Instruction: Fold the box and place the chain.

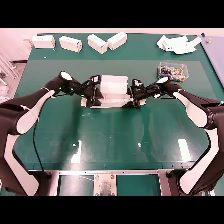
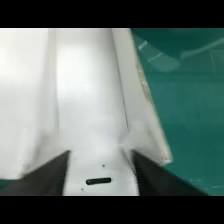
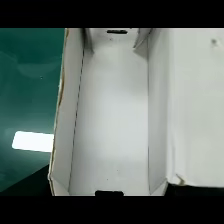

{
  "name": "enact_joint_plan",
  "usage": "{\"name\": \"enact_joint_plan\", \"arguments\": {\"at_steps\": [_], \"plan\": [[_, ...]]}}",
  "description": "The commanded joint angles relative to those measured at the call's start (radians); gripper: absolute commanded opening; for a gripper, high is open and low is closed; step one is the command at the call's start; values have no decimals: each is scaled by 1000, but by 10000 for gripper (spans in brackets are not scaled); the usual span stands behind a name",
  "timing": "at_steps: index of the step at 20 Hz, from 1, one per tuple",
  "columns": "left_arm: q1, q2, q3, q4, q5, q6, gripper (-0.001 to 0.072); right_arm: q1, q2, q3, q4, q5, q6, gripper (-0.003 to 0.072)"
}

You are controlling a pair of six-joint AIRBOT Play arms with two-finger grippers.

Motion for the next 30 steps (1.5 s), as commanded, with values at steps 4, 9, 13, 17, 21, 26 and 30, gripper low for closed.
{"name": "enact_joint_plan", "arguments": {"at_steps": [4, 9, 13, 17, 21, 26, 30], "plan": [[-2, -1, 0, -17, 1, 11, 685, 1, 0, 0, 1, -1, 1, 335], [-2, -6, 0, -1, 7, 2, 719, 1, 0, 0, 1, -1, 1, 335], [-2, -6, 0, -8, 29, -18, 717, 1, 0, 0, 1, -1, 1, 335], [-2, -6, 0, -10, 32, -25, 707, 1, 0, 0, 1, -1, 1, 335], [-2, -6, 0, -17, 1, -42, 71, 1, 0, 0, 1, -1, 1, 335], [12, -5, 0, 19, -2, -50, 20, 1, 0, 0, 1, -1, 1, 335], [79, 25, 1, 8, -16, -50, 19, 1, 0, 0, 1, -1, 1, 335]]}}
